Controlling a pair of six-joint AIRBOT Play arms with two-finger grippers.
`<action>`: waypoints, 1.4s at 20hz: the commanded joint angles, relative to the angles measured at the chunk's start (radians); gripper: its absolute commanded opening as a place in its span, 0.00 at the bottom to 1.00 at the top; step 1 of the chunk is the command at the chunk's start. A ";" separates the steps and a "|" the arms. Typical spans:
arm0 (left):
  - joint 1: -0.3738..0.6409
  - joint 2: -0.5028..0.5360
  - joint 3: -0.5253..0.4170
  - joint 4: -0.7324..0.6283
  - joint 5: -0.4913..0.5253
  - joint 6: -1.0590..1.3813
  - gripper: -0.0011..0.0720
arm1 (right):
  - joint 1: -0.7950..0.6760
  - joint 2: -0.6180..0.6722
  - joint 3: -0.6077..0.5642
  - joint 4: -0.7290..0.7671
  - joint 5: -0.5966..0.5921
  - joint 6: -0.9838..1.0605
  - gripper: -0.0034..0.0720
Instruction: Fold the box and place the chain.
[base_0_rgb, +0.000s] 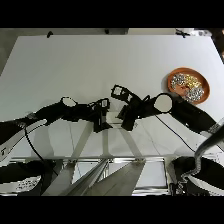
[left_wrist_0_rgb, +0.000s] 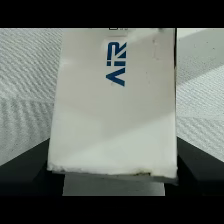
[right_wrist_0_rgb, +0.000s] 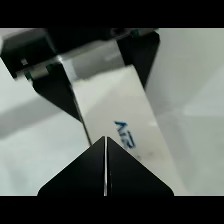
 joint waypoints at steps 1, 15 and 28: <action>0.000 0.001 0.000 0.000 0.002 0.000 0.03 | -0.005 0.004 -0.103 0.270 -0.145 -0.019 0.06; 0.000 0.001 0.000 0.000 0.001 0.000 0.03 | -0.005 0.004 -0.204 0.340 -0.159 -0.070 0.06; 0.000 0.001 0.000 0.000 0.002 0.000 0.03 | -0.006 0.008 -0.238 0.340 -0.242 -0.077 0.06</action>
